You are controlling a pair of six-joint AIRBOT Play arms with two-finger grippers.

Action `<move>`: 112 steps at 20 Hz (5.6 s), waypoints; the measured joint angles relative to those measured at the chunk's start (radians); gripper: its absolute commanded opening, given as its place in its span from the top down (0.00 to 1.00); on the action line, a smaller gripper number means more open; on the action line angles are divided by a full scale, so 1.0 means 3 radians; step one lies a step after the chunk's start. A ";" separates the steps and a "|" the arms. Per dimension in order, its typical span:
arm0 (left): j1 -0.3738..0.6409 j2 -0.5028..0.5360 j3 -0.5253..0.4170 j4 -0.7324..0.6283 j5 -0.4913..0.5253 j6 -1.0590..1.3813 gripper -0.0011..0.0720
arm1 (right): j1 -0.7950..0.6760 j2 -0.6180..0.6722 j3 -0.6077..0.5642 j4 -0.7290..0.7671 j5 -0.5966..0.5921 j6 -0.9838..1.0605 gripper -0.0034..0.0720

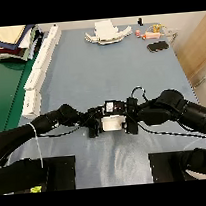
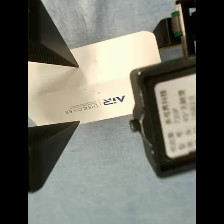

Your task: Fold the box.

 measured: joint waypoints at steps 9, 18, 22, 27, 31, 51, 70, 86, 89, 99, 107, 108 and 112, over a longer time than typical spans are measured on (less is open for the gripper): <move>0.0000 0.0000 0.0000 -0.0001 0.0009 -0.0010 0.43 | 0.0001 -0.0127 0.0099 -0.0195 -0.0065 0.0003 0.27; 0.0001 0.0000 0.0000 -0.0004 0.0013 -0.0010 0.43 | 0.0004 -0.0135 0.0179 -0.0404 -0.0034 0.0128 0.44; 0.0001 0.0000 0.0000 -0.0003 0.0010 -0.0008 0.43 | 0.0004 -0.0145 0.0192 -0.0426 -0.0014 0.0170 0.49; 0.0004 0.0000 0.0000 -0.0001 0.0011 -0.0005 0.43 | 0.0004 -0.0243 0.0195 -0.0356 -0.0019 0.0215 0.50; 0.0000 0.0000 0.0000 0.0000 0.0001 0.0001 0.43 | 0.0004 -0.0282 0.0195 -0.0221 -0.0088 0.0228 0.53; -0.0003 0.0000 0.0000 0.0001 -0.0005 0.0001 0.43 | 0.0000 -0.0221 0.0209 0.0074 -0.0312 0.0346 0.39; -0.0003 0.0000 0.0000 -0.0001 0.0005 -0.0003 0.43 | 0.0058 0.0754 -0.1280 0.1167 0.1867 0.1293 0.95; -0.0003 0.0000 0.0000 0.0003 0.0000 -0.0003 0.43 | 0.0356 0.0710 -0.1918 0.1226 0.2700 0.1603 0.95; -0.0003 0.0000 -0.0001 0.0001 0.0003 -0.0003 0.43 | 0.0365 0.0670 -0.1928 0.1226 0.2722 0.1652 0.95; -0.0003 0.0000 0.0000 0.0000 0.0000 -0.0001 0.43 | 0.0366 0.0795 -0.1886 0.1209 0.2574 0.1687 0.95; -0.0003 0.0000 0.0000 -0.0003 0.0006 -0.0009 0.43 | 0.0139 0.1258 -0.1621 0.0991 0.2542 0.1686 0.95; -0.0003 0.0000 0.0000 -0.0003 0.0006 -0.0008 0.43 | 0.0094 0.1277 -0.1588 0.0968 0.2506 0.1686 0.95; -0.0003 0.0000 0.0000 -0.0001 0.0005 -0.0003 0.43 | -0.0132 0.1310 -0.1474 0.0896 0.2243 0.1686 0.95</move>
